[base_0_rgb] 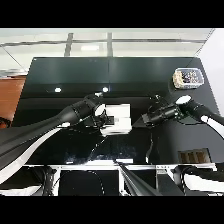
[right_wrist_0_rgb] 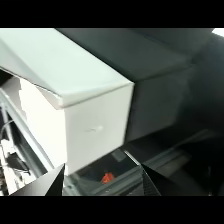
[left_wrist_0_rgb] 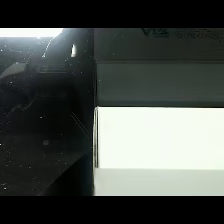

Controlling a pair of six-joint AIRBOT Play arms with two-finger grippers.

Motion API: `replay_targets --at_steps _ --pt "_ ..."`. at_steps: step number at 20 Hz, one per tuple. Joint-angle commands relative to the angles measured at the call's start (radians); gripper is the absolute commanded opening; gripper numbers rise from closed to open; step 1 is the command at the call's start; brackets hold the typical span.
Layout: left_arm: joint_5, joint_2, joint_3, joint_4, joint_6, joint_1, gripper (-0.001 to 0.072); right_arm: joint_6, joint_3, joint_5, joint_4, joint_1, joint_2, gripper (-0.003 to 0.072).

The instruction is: Fold the box and place the chain.

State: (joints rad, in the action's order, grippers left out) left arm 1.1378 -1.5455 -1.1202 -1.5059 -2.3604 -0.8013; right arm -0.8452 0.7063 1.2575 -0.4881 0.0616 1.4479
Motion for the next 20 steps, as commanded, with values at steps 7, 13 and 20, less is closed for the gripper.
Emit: replay_targets --at_steps 7,13,20 --pt "-0.003 -0.001 0.0 -0.002 0.0 0.001 0.0029 -0.011 0.005 0.013 0.089 0.029 -0.003 0.0545" --pt "-0.003 -0.001 0.0 -0.003 0.0 0.0 0.003 -0.057 0.035 -0.012 0.086 0.041 -0.003 0.0419" --pt "-0.003 -0.001 0.0 -0.003 0.0 0.0 0.003 -0.287 0.139 -0.087 -0.093 0.185 -0.003 0.0367"
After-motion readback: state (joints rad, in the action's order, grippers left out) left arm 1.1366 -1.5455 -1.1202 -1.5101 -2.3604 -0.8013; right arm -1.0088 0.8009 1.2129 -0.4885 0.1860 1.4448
